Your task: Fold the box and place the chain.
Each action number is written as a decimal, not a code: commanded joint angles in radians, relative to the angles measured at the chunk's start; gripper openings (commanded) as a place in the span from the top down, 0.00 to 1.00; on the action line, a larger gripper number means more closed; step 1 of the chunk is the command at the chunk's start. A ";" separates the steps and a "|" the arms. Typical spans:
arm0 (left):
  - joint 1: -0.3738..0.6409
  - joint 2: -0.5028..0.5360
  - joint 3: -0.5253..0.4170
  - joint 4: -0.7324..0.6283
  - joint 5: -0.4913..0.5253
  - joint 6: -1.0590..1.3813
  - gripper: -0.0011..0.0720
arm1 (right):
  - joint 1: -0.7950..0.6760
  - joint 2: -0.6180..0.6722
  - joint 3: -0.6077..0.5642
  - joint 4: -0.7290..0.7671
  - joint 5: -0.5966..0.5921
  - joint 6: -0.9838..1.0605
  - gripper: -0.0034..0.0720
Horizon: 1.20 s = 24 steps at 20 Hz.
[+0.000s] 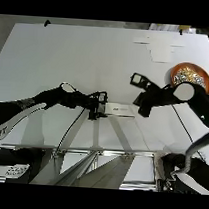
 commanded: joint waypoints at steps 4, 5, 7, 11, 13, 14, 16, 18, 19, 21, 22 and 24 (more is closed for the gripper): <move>0.001 0.001 0.000 0.000 0.000 0.002 0.64 | -0.303 0.029 -0.079 -0.280 0.034 0.573 0.93; 0.001 0.001 0.000 0.000 0.000 0.002 0.64 | -0.319 0.029 -0.087 -0.298 0.042 0.592 0.93; 0.001 0.001 0.000 0.000 0.000 0.002 0.64 | -0.328 0.029 -0.089 -0.307 0.075 0.592 0.93; 0.001 0.001 0.000 0.000 0.000 0.002 0.64 | -0.328 0.029 -0.089 -0.307 0.153 0.592 0.93; 0.001 0.001 0.000 0.000 0.000 0.002 0.64 | -0.328 0.029 -0.089 -0.307 0.157 0.592 0.93; 0.001 0.001 0.000 0.000 0.000 0.002 0.64 | -0.328 0.029 -0.089 -0.307 0.157 0.592 0.93; 0.001 0.001 0.000 0.000 0.000 0.002 0.64 | -0.328 0.029 -0.089 -0.306 0.157 0.592 0.93; 0.001 0.001 0.000 0.000 0.000 0.002 0.64 | -0.328 0.029 -0.089 -0.306 0.157 0.592 0.93; 0.001 0.001 0.000 0.000 0.000 0.002 0.64 | -0.328 0.029 -0.089 -0.306 0.157 0.592 0.93; 0.001 0.001 0.000 0.000 0.000 0.002 0.64 | -0.328 0.029 -0.089 -0.307 0.157 0.592 0.93; 0.001 0.001 0.000 0.000 0.000 0.002 0.64 | -0.328 0.029 -0.089 -0.307 0.157 0.592 0.93; 0.001 0.001 0.000 0.000 0.000 0.002 0.64 | -0.328 0.029 -0.089 -0.306 0.157 0.592 0.93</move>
